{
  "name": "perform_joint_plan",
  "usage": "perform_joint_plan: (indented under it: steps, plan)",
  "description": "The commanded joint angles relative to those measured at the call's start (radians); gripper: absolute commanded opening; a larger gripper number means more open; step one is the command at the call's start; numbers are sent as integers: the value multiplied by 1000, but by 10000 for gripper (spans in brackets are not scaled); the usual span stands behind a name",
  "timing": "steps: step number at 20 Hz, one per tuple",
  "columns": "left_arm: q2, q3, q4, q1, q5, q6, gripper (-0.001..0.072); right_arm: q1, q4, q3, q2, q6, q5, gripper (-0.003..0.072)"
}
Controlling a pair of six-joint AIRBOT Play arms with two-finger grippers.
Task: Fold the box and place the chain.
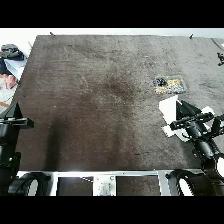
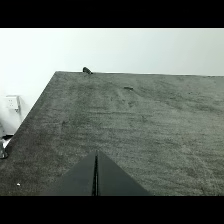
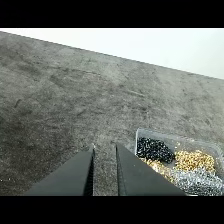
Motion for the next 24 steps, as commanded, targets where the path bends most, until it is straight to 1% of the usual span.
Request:
perform_joint_plan:
  steps: [1,5,7,8,9,11,12,13,15,17,19,21,22,23,24]
  plan:
    - [0,0,0,-1,0,0,14,0,0,1,1,0,0,194]
    - [0,0,0,-1,0,0,13,0,1,2,1,1,0,194]
    - [0,0,0,-1,0,0,14,0,37,11,1,0,0,195]
    - [0,0,0,-1,0,0,14,0,26,29,0,0,-10,216]
    - [0,0,0,-1,0,0,13,0,27,50,-1,1,-43,340]
    - [0,0,0,-1,0,0,14,0,27,95,-43,9,-145,336]
    - [0,0,0,-1,0,0,14,0,27,133,-87,8,-183,336]
    - [0,0,0,-1,0,0,14,0,26,180,-139,8,-195,336]
    - [0,0,0,-1,0,0,14,-1,27,298,-283,8,-204,336]
    - [0,0,0,-1,0,0,14,-25,28,425,-454,10,-208,336]
    - [0,0,0,-1,0,0,13,-116,45,535,-624,55,-129,336]
    - [0,0,0,-1,0,0,13,-275,40,618,-782,109,89,336]
    - [0,0,0,-1,0,0,14,-373,2,662,-864,164,228,336]
    - [0,0,0,-1,0,0,14,-478,-84,719,-945,260,380,336]
    - [0,0,0,-1,0,0,14,-566,-198,781,-1017,368,504,336]
